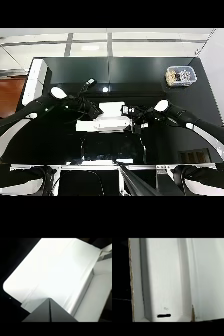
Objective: Fold the box and place the chain.
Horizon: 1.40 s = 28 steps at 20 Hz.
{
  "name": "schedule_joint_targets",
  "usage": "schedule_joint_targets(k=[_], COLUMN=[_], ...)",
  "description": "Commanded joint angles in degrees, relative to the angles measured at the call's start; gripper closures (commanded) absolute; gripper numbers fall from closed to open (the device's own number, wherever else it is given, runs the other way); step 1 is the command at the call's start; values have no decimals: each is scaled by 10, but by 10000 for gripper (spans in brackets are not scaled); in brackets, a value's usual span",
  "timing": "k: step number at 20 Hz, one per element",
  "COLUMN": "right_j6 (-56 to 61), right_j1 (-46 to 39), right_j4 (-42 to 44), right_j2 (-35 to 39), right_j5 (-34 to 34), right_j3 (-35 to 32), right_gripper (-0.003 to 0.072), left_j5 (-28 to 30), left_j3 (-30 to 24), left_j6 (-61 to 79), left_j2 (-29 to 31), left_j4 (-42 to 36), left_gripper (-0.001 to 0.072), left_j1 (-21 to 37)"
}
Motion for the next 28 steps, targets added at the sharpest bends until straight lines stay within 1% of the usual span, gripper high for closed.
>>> schedule_joint_targets(k=[1, 4, 6, 8, 10, 11, 12, 13, 14, 16, 18, 23, 25, 26, 27, 28], right_j6=[0, 0, 0, 0, 0, 0, 0, 0, 0, 0, 0, 0, 0, 0, 0, 0], right_j1=[0, 0, 0, 0, 0, 0, 0, 0, 0, 0, 0, 0, 0, 0, 0, 0], right_j4=[0, 0, 0, 0, 0, 0, 0, 0, 0, 0, 0, 0, 0, 0, 0, 0], right_j2=[0, 0, 0, 0, 0, 0, 0, 0, 0, 0, 0, 0, 0, 0, 0, 0], right_j5=[0, 0, 0, 0, 0, 0, 0, 0, 0, 0, 0, 0, 0, 0, 0, 0], right_j3=[0, 0, 0, 0, 0, 0, 0, 0, 0, 0, 0, 0, 0, 0, 0, 0], right_gripper=[472, 472, 472, 471, 471, 471, 471, 471, 471, 472, 472, 471, 472, 471, 472, 471], left_j5=[-10, -58, -78, -97, -126, -123, -113, -88, -54, -1, 40, 50, 61, 60, 56, 52], left_j3=[44, 32, -6, -51, -82, -92, -99, -104, -105, -105, -105, -105, -105, -105, -105, -105], left_j6=[-28, -33, -27, 6, 125, 196, 245, 273, 272, 272, 272, 271, 271, 271, 271, 271], left_j2=[49, 134, 176, 191, 184, 180, 177, 172, 166, 155, 143, 101, 91, 91, 91, 91], left_j4=[40, 39, 75, 105, 129, 151, 171, 192, 215, 242, 233, 158, 126, 126, 126, 126], left_gripper=[689, 689, 688, 686, 683, 573, 290, 106, -8, -5, -2, 0, 19, 113, 251, 372], left_j1=[14, 18, 18, 18, 15, 12, 7, 1, -6, -16, -26, -44, -47, -47, -47, -47])
